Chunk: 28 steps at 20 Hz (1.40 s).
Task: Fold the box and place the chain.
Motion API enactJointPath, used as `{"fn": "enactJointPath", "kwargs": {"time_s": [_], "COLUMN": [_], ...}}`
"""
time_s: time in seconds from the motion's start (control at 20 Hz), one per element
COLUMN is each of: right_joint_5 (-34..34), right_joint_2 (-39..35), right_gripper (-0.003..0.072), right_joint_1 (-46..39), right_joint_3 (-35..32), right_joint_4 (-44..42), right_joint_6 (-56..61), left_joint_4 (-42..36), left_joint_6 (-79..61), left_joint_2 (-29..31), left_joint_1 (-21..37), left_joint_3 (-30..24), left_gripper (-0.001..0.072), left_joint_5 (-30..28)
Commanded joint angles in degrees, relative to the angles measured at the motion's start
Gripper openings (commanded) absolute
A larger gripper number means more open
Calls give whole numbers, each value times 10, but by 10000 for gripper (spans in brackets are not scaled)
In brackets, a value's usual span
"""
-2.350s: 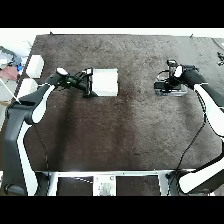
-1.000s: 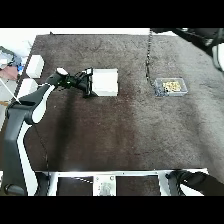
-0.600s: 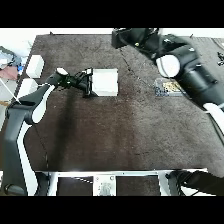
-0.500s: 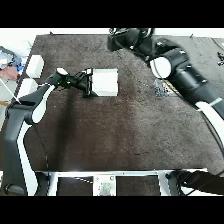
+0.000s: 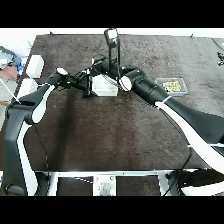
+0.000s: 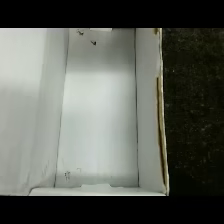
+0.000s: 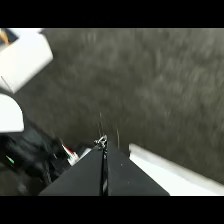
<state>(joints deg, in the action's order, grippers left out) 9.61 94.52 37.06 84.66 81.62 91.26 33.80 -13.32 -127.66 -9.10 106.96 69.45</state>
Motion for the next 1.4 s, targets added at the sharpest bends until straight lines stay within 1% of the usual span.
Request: {"fn": "enactJointPath", "kwargs": {"time_s": [0.0, 0.05, 0.1, 0.25, 0.3, 0.4, 0.55, 0.6, 0.65, 0.7, 0.8, 1.05, 1.15, 1.25, 1.35], "right_joint_5": [12, 27, 52, 156, 163, 158, 128, 121, 120, 119, 104, 29, 9, -35, -91], "right_joint_2": [47, 52, 50, 10, -21, -116, -269, -308, -332, -345, -344, -287, -261, -233, -201], "right_gripper": [16, 239, 427, 427, 426, 426, 426, 428, 429, 429, 429, 429, 428, 428, 427], "right_joint_1": [2, -2, -11, -51, -66, -101, -144, -161, -181, -203, -229, -280, -295, -300, -300], "right_joint_3": [0, 0, 0, -8, -36, -141, -330, -384, -422, -450, -476, -477, -477, -477, -476], "right_joint_4": [-5, -3, 1, 7, 9, 30, 116, 154, 176, 178, 178, 174, 171, 168, 146], "right_joint_6": [0, 0, 0, 0, 4, 77, 242, 308, 368, 398, 400, 409, 421, 421, 425], "left_joint_4": [0, 0, 0, 0, 0, 0, 0, 0, 0, 0, 0, 0, 0, 0, 0], "left_joint_6": [0, 0, 0, 0, 0, 0, 0, 0, 0, 0, 0, 0, 0, 0, 0], "left_joint_2": [0, 0, 0, 0, 0, 0, 0, 0, 0, 0, 0, 0, 0, 0, 0], "left_joint_1": [0, 0, 0, 0, 0, 0, 0, 0, 0, 0, 0, 0, 0, 0, 0], "left_joint_3": [1, 1, 1, 1, 1, 1, 1, 0, 1, 1, 1, 1, 1, 1, 1], "left_gripper": [73, 73, 73, 73, 73, 73, 73, 73, 73, 73, 73, 73, 73, 73, 72], "left_joint_5": [0, 0, 0, 0, 0, 0, 0, 0, 0, 0, 0, 0, 0, 0, 1]}}
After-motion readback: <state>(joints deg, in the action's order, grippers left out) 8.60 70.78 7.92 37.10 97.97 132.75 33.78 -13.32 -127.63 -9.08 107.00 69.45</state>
